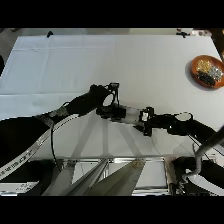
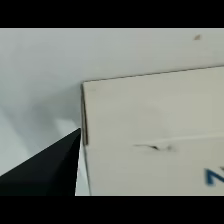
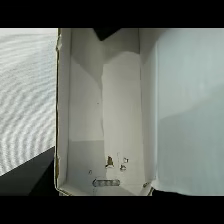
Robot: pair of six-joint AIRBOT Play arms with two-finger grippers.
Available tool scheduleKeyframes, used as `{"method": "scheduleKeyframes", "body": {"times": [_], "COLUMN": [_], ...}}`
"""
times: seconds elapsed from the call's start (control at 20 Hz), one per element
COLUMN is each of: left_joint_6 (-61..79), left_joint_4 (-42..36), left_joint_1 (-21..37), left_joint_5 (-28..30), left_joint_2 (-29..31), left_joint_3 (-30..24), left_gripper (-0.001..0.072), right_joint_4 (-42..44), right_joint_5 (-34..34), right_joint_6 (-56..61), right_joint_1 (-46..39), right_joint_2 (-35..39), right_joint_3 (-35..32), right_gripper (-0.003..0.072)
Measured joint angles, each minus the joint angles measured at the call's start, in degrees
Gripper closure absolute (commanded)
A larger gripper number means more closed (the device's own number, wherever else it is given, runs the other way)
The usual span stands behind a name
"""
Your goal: Fold the box and place the chain.
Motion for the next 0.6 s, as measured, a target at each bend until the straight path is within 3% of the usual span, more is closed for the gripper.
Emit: {"method": "scheduleKeyframes", "body": {"times": [0.4,0.6], "left_joint_6": [11.76,34.38], "left_joint_4": [-0.83,-3.67], "left_joint_1": [5.14,7.61], "left_joint_5": [-7.19,-4.9], "left_joint_2": [8.15,17.68], "left_joint_3": [-0.68,-8.94], "left_gripper": [0.0202,0.0204], "right_joint_4": [0.04,0.07], "right_joint_5": [-0.11,-0.22], "right_joint_6": [0.04,0.04], "right_joint_1": [0.0,0.0], "right_joint_2": [0.0,0.0], "right_joint_3": [-0.02,-0.02], "right_gripper": [0.0217,0.0217]}}
